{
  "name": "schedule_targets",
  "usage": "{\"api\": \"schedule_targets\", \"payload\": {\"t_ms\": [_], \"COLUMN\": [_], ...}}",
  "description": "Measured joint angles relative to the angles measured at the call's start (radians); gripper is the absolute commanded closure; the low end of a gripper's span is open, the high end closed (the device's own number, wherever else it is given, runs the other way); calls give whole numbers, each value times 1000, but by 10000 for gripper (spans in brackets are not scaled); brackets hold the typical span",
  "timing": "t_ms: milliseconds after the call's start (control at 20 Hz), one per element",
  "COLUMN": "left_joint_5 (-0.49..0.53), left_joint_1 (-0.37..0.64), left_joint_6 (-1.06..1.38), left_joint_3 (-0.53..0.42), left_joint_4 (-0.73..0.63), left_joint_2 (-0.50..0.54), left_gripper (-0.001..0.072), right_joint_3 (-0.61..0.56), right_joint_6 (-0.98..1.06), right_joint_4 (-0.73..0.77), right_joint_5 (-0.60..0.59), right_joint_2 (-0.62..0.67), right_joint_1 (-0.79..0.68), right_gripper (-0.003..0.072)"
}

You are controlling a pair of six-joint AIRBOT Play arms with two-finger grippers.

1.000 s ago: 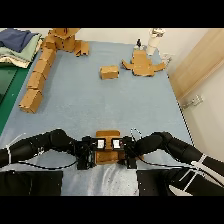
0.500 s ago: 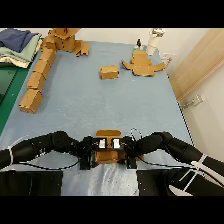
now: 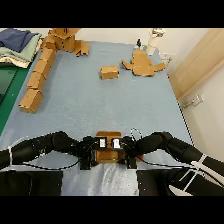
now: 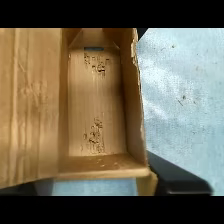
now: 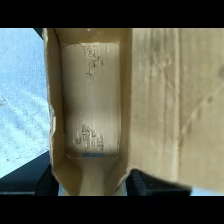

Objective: Fold the box.

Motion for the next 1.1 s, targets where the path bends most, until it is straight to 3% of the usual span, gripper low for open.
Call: {"api": "schedule_targets", "payload": {"t_ms": [1100], "left_joint_5": [-37], "left_joint_1": [1], "left_joint_6": [-7], "left_joint_3": [-4], "left_joint_4": [51], "left_joint_2": [2], "left_gripper": [295], "right_joint_3": [0], "right_joint_6": [-1], "right_joint_4": [0], "right_joint_5": [1], "right_joint_2": [-1], "right_joint_1": [0], "right_gripper": [244]}}
